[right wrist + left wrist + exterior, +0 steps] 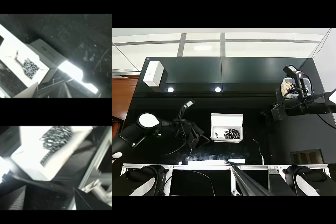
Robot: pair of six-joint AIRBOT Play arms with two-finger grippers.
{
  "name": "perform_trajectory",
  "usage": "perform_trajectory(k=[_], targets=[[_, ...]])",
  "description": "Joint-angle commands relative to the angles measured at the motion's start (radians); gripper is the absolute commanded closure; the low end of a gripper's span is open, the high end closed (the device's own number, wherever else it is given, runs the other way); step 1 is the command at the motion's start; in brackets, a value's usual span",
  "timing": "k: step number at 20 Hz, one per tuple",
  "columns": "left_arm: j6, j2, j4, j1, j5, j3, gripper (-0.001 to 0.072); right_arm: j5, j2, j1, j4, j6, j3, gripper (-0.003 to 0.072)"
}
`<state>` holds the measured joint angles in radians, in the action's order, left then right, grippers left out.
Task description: Fold the box and place the chain.
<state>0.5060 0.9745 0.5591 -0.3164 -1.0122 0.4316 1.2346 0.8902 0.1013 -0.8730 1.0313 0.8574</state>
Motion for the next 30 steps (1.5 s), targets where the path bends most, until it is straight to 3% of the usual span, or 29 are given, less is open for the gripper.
perform_trajectory(k=[1, 6, 10, 16, 24, 27, 28, 29, 30], targets=[[-0.390, 0.015, -0.072, 0.005, 0.090, -0.027, -0.0006, 0.000, -0.001, 0.000, 0.001, 0.001, 0.000, 0.0300], [-0.565, 0.028, 0.064, 0.004, 0.180, -0.020, -0.0004, -0.008, 0.000, 0.000, 0.002, 0.001, 0.000, 0.0300], [-0.694, 0.093, 0.051, -0.031, 0.132, 0.020, -0.0004, -0.008, 0.000, 0.000, 0.009, 0.001, 0.000, 0.0300], [-0.766, 0.242, -0.024, -0.080, 0.136, 0.090, -0.0004, -0.007, 0.000, 0.000, 0.009, 0.001, 0.000, 0.0300], [-0.793, 0.261, -0.024, -0.145, 0.174, 0.097, 0.0000, -0.013, 0.000, 0.000, 0.007, -0.003, -0.002, 0.0300], [-0.787, 0.262, -0.017, -0.149, 0.171, 0.097, 0.0048, -0.103, 0.000, 0.001, 0.008, -0.003, -0.013, 0.0300], [-0.787, 0.262, -0.017, -0.149, 0.172, 0.097, 0.0183, -0.170, 0.001, 0.002, 0.010, 0.006, -0.026, 0.0298], [-0.787, 0.262, -0.017, -0.149, 0.172, 0.097, 0.0225, -0.226, 0.007, 0.015, 0.029, 0.035, -0.034, 0.0274], [-0.787, 0.262, -0.017, -0.149, 0.171, 0.097, 0.0224, -0.266, 0.020, 0.044, 0.097, 0.029, -0.034, 0.0005]])
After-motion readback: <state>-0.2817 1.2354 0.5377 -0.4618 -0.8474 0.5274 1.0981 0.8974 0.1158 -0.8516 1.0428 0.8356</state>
